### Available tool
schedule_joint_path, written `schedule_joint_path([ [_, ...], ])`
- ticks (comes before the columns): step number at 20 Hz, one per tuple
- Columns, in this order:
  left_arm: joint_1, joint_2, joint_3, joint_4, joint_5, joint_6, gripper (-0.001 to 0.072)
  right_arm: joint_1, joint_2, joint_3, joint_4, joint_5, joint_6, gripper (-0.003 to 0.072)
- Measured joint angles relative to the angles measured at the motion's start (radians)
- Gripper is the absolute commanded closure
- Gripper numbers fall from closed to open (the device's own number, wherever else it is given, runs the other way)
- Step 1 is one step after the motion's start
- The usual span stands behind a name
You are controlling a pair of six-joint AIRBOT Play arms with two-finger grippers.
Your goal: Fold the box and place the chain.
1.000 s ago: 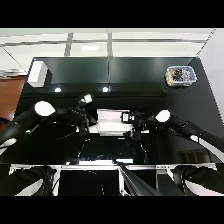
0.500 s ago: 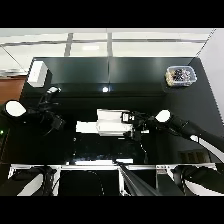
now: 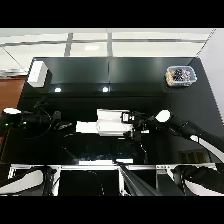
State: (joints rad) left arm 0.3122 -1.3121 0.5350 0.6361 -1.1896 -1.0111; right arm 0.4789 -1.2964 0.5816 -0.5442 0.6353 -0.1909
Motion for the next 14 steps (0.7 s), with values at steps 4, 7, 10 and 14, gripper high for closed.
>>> schedule_joint_path([
  [4,-0.087,-0.067,0.005,-0.031,0.014,0.039,0.0685,0.000,0.000,0.000,0.000,0.000,0.000,0.0270],
  [7,-0.175,-0.102,0.026,-0.040,0.023,0.055,0.0685,0.000,0.000,0.000,0.000,0.000,0.000,0.0270],
  [10,-0.254,-0.121,0.058,-0.042,0.005,0.080,0.0684,0.000,0.000,0.000,0.000,0.000,0.000,0.0270],
  [14,-0.323,-0.129,0.103,-0.042,-0.023,0.118,0.0539,0.000,0.000,0.000,0.000,0.000,0.000,0.0269],
])
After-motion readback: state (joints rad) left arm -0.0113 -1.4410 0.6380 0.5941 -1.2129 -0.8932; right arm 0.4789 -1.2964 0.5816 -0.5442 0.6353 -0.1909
